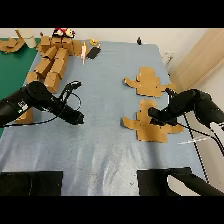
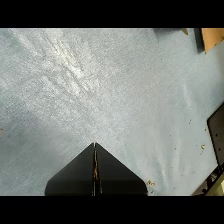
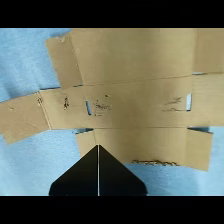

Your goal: Fold the box.

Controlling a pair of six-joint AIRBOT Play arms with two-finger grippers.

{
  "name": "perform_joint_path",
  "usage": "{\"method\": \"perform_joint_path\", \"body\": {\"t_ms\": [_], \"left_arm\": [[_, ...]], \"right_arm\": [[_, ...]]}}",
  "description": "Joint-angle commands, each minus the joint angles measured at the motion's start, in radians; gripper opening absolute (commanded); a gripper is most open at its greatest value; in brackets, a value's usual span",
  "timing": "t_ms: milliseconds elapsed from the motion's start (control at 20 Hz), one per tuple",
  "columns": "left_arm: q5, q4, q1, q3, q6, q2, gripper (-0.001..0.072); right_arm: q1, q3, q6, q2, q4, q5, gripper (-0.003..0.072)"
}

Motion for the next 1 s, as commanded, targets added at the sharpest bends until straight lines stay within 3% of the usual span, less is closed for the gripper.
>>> {"method": "perform_joint_path", "body": {"t_ms": [0,350,400,450,500,550,650,950], "left_arm": [[0.0,0.0,0.0,0.0,0.0,-0.001,0.0013],[0.0,0.0,0.0,0.0,0.0,-0.001,0.0012],[0.0,0.0,0.0,0.0,0.0,-0.001,0.0013],[0.0,0.0,0.0,0.0,0.0,-0.001,0.0012],[0.0,0.0,0.0,0.0,0.0,-0.001,0.0012],[0.0,0.0,0.0,0.0,0.0,-0.001,0.0012],[0.0,0.0,0.0,0.0,0.0,-0.001,0.0012],[0.0,0.0,0.0,0.0,0.0,-0.001,0.0012]], "right_arm": [[0.0,0.001,-0.001,0.001,0.004,0.002,0.0001],[-0.014,0.01,-0.005,-0.003,-0.014,0.027,0.0002],[-0.032,0.023,-0.005,-0.003,-0.034,0.026,0.0051],[-0.055,0.038,-0.005,-0.003,-0.071,0.026,0.0218],[-0.086,0.056,-0.005,-0.003,-0.12,0.026,0.0317],[-0.125,0.076,-0.005,-0.003,-0.18,0.026,0.0322],[-0.222,0.11,-0.005,-0.009,-0.28,0.023,0.0438],[-0.537,0.126,-0.171,-0.112,-0.308,0.059,0.0437]]}}
